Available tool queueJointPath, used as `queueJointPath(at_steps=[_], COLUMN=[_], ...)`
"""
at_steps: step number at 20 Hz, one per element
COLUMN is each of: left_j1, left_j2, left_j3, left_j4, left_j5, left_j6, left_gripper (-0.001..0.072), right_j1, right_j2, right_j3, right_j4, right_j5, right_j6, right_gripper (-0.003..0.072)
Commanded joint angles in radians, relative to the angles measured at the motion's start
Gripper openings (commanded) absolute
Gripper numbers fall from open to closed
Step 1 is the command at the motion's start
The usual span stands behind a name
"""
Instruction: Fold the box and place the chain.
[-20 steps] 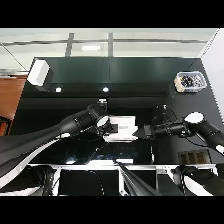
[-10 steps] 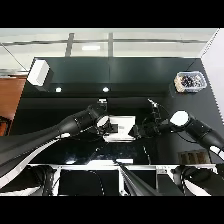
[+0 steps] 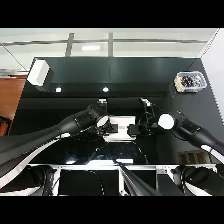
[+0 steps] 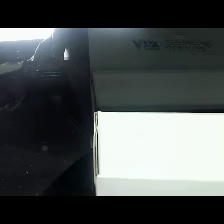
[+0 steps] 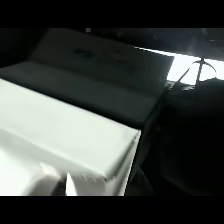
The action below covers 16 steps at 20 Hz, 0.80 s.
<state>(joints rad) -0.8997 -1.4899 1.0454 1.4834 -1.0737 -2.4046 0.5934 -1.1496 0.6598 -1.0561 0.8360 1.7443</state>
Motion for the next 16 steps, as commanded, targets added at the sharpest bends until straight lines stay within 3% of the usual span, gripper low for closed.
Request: queueJointPath(at_steps=[1, 6, 11, 16], left_j1=[0.001, 0.001, 0.001, 0.001], left_j2=[0.0, 0.0, 0.0, 0.0], left_j3=[-0.001, -0.001, -0.001, -0.001], left_j4=[0.001, 0.001, 0.001, 0.001], left_j5=[0.0, -0.001, 0.0, -0.002], left_j6=[0.0, 0.0, 0.001, 0.0], left_gripper=[0.0029, 0.0028, 0.0028, 0.0029], right_j1=[0.068, 0.109, 0.143, 0.151], right_j2=[-0.084, -0.118, -0.187, -0.204], right_j3=[0.092, 0.154, 0.242, 0.249], right_j4=[-0.14, -0.281, -0.307, -0.306], right_j5=[0.088, 0.134, 0.224, 0.241], right_j6=[0.119, 0.286, 0.331, 0.402], right_gripper=[0.0247, 0.0239, 0.0239, 0.0238])
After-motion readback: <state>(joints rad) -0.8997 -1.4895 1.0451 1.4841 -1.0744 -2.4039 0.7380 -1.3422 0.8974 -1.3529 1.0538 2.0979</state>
